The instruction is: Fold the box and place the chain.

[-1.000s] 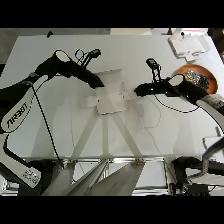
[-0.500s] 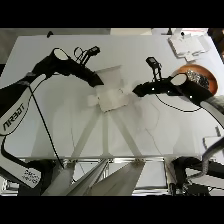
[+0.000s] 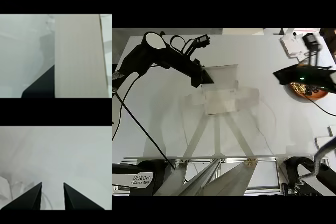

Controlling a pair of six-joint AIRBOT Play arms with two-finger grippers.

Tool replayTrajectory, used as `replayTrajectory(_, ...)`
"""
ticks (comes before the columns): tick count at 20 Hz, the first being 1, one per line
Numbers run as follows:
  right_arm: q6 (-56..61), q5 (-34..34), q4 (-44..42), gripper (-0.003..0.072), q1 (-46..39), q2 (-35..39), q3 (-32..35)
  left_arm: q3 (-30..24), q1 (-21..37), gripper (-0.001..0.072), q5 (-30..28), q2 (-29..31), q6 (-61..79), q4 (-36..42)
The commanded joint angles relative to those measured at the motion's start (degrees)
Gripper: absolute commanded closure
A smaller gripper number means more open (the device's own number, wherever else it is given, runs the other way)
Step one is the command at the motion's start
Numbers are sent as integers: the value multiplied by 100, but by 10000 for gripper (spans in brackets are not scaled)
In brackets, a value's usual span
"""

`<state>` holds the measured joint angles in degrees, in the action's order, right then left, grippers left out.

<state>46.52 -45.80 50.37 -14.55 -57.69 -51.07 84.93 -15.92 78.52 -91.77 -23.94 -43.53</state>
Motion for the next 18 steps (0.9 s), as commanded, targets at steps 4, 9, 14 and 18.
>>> replayTrajectory(4, 13, -629, 199, 388, -649, 310, 0, -9, -522, 705, -782, -673, 1880, 636)
replayTrajectory(9, 13, -634, 208, 388, -647, 308, 0, -9, -841, 705, -1394, -1419, 2052, 640)
replayTrajectory(14, 11, -627, 205, 388, -647, 308, 0, -9, -852, 704, -1954, -1572, 2050, 643)
replayTrajectory(18, 11, -627, 201, 389, -647, 308, 0, -9, -857, 703, -2041, -1674, 2050, 643)
